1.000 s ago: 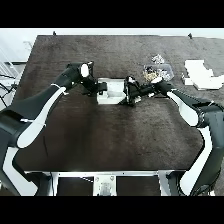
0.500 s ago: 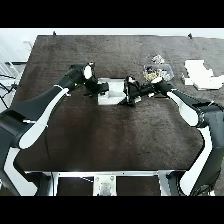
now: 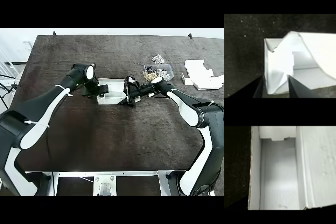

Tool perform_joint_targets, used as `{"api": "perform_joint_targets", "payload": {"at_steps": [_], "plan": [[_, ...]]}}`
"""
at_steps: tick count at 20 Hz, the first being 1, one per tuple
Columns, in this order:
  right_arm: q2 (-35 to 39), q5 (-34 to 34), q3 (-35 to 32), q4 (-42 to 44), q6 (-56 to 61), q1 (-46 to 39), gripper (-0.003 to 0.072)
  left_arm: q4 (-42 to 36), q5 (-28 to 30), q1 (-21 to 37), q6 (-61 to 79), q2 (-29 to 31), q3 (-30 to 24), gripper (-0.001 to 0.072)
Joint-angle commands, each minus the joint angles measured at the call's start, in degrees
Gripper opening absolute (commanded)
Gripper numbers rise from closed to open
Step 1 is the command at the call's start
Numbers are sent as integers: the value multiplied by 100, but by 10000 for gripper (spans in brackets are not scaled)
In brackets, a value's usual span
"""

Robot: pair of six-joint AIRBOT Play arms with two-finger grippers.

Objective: Fold the box and place the chain.

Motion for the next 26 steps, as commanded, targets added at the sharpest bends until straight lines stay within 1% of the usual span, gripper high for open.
{"api": "perform_joint_targets", "payload": {"at_steps": [1, 2, 5, 9, 15, 20, 24, 26], "plan": [[-4, 0, -2, 2, 4, 7, 501, 109, 9, 4, 79, -2, 94, 364], [-4, 2, -2, 2, 4, 7, 501, 24, 92, 7, 109, -2, 162, 364], [-4, 2, -2, 2, 4, 7, 501, 33, 98, 7, 107, -2, 380, 363], [-4, 2, -2, 2, 4, 7, 501, 24, 66, 7, 96, -94, 485, 363], [-4, 2, -2, 2, 4, 7, 501, 136, -699, 7, 107, -566, 1108, 363], [-4, 2, -2, 2, 4, 7, 501, 262, -1054, 7, 136, -769, 1322, 363], [-4, 2, -2, 2, 4, 7, 501, 341, -1467, 4, 282, -1060, 1746, 363], [-4, 2, -2, 2, 4, 7, 501, 350, -1530, 4, 304, -1172, 1899, 363]]}}
